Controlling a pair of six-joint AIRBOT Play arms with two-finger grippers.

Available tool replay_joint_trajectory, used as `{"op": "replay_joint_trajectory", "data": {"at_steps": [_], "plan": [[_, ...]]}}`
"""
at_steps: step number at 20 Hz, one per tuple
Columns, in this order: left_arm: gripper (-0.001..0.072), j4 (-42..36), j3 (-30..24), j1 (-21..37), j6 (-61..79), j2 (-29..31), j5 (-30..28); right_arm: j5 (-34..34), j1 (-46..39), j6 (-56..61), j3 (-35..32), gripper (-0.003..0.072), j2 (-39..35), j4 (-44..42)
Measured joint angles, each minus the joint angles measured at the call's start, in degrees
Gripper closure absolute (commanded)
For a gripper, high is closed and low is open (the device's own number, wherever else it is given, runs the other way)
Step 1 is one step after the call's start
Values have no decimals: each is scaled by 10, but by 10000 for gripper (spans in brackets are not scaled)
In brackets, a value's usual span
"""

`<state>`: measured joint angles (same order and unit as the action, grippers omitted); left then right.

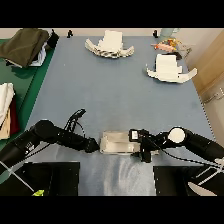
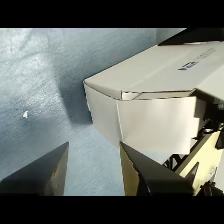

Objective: Fold the box.

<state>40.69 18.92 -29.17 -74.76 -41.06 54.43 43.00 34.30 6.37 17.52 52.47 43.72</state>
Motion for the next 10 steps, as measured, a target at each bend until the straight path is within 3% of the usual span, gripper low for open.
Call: {"op": "replay_joint_trajectory", "data": {"at_steps": [10], "plan": [[249,-21,39,-9,0,-9,-1,0,0,0,0,203,0,0]]}}
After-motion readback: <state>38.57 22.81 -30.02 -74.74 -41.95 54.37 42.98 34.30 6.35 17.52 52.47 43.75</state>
